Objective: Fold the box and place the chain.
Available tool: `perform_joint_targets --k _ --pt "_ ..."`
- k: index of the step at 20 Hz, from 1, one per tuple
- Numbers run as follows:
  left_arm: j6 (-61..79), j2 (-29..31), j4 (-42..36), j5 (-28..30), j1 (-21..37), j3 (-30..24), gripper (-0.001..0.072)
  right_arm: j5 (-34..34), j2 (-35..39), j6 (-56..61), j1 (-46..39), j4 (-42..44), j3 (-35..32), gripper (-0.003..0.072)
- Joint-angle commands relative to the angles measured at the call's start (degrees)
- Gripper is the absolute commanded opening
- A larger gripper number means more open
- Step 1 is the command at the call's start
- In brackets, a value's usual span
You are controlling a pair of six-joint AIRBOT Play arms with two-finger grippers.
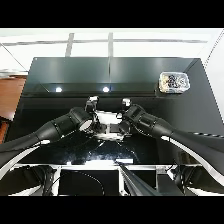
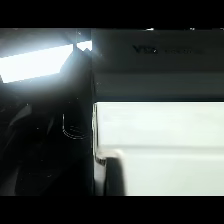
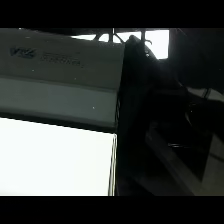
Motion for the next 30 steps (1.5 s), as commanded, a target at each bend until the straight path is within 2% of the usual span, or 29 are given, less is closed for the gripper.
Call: perform_joint_targets --k 1,4,5,6,13,14,15,16,21,22,23,24,25,30 --pt "0.0 0.0 0.0 0.0 0.0 0.0 0.0028 0.1 -0.3 0.0 0.0 0.2 0.1 0.0137" --pt "0.0 0.0 0.0 0.0 0.0 0.0 0.0028 0.1 -0.8 0.0 0.0 0.6 0.1 0.0124" --pt "0.0 0.0 0.0 0.0 0.0 0.0 0.0028 0.1 -0.9 0.0 0.0 0.7 0.1 0.0046" --pt "0.0 0.0 0.0 0.0 0.0 0.0 0.0028 0.1 -0.9 0.0 0.0 0.7 0.1 0.0029" --pt "0.0 0.0 -0.1 0.0 0.0 0.0 0.0028 -0.7 -0.8 0.0 0.0 0.8 0.1 0.0032" --pt "0.0 0.0 -0.2 0.0 0.0 0.0 0.0028 -1.4 -0.8 0.0 0.0 0.7 0.2 0.0072" --pt "0.0 0.0 -0.2 0.0 0.0 0.0 0.0028 -2.2 -0.8 0.0 0.0 0.6 0.4 0.03" --pt "0.0 0.0 -0.2 0.0 0.0 0.0 0.0028 -3.0 -0.8 -0.1 -0.1 0.5 0.6 0.0337" --pt "0.0 0.0 -0.2 -0.1 0.0 0.0 0.0028 -3.5 -0.8 -0.1 -0.1 0.6 0.8 0.0333" --pt "0.0 0.0 -0.2 -0.2 0.0 0.0 0.0028 -3.5 -0.8 -0.2 -0.1 0.6 0.8 0.0196" --pt "0.0 0.0 -0.2 -0.1 0.0 0.0 0.0028 -3.5 -0.8 -0.2 -0.1 0.6 0.8 0.0118" --pt "0.0 0.0 -0.2 -0.1 0.0 0.0 0.0028 -3.5 -0.8 -0.2 -0.1 0.6 0.8 0.0114" --pt "0.0 0.0 -0.2 -0.1 0.0 0.0 0.0028 -3.5 -0.8 -0.2 -0.1 0.6 0.8 0.0027" --pt "0.0 0.0 -0.2 -0.1 0.0 0.0 0.0028 -3.6 -0.8 -0.2 -0.1 0.6 0.8 0.003"
